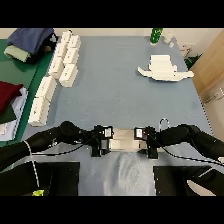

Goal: Fold the box.

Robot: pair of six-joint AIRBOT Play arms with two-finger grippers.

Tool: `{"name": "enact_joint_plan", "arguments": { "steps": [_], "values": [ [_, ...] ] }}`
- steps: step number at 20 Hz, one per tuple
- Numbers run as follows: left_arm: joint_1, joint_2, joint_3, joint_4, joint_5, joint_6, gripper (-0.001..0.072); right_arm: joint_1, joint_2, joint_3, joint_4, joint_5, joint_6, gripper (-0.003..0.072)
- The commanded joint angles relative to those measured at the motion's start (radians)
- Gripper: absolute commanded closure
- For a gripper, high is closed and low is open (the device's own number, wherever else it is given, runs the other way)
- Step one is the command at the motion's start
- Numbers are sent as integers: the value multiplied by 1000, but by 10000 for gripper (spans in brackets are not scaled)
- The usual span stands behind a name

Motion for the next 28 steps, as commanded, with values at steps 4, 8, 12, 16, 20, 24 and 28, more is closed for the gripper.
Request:
{"name": "enact_joint_plan", "arguments": {
  "steps": [4, 8, 12, 16, 20, 24, 28],
  "values": [
    [-38, -37, 20, -39, 37, 13, 5, 0, 1, 0, 0, 0, 0, 144],
    [-38, -52, 35, -13, 35, -27, 5, 0, 1, 0, 0, 0, 0, 144],
    [-38, -51, 35, 19, 9, -56, 5, 0, 1, 0, 0, 0, 0, 144],
    [-38, -51, 35, 37, 21, -88, 5, 0, 1, 0, 0, 0, 0, 144],
    [-38, -55, 38, 37, 28, -99, 5, 0, 1, 0, 0, 0, 0, 144],
    [-38, -67, 50, 56, 27, -129, 16, 0, 1, 0, -1, 0, 0, 144],
    [-52, -74, 56, 93, 8, -134, 124, 0, 1, 0, -1, 0, 0, 144]
  ]
}}
